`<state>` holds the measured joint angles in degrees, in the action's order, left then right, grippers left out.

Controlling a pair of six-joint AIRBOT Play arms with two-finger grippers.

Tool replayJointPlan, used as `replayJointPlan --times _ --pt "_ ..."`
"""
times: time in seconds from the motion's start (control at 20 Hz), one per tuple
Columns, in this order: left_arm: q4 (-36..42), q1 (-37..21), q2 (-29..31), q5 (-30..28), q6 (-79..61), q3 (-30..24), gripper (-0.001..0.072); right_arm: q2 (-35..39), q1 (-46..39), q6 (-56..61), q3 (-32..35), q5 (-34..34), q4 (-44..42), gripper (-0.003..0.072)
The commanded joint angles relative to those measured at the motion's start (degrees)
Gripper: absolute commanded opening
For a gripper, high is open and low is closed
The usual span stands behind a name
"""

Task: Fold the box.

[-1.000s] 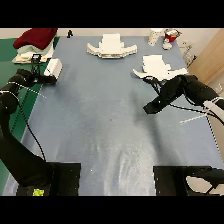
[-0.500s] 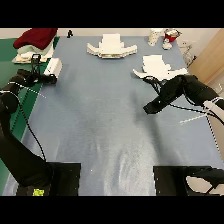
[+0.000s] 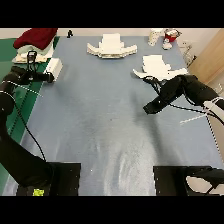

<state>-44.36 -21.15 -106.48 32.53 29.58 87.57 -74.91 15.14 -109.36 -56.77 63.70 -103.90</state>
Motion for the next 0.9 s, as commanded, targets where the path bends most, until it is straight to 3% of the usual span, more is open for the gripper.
replayJointPlan --times 0.0,0.25,0.3,0.35,0.55,0.65,0.85 --pt "-2.45 -1.55 4.00 8.11 0.44 0.04 0.0695 -0.02 0.00 0.02 -0.04 0.00 -0.02 0.0006" --pt "-8.72 -2.16 10.54 24.74 6.32 0.04 0.0691 -0.02 0.00 0.02 -0.04 0.00 -0.02 0.0006" --pt "-8.02 -2.10 11.91 28.81 7.43 0.04 0.0492 0.00 0.00 0.00 -0.04 0.00 -0.02 0.0006" --pt "-7.06 -1.99 13.31 33.88 8.96 0.04 0.0033 -0.02 0.00 0.02 -0.04 0.00 -0.02 0.0006" --pt "-6.75 1.09 19.02 42.21 12.90 0.00 0.0007 -0.02 0.00 0.00 -0.04 0.00 -0.02 0.0006" --pt "-7.98 4.37 23.50 43.19 15.78 -1.77 0.0007 -0.02 0.00 0.00 -0.04 0.00 -0.02 0.0006" --pt "-10.16 12.50 36.30 40.41 21.77 -13.70 0.0007 -0.02 0.00 0.00 -0.04 0.00 -0.02 0.0006"
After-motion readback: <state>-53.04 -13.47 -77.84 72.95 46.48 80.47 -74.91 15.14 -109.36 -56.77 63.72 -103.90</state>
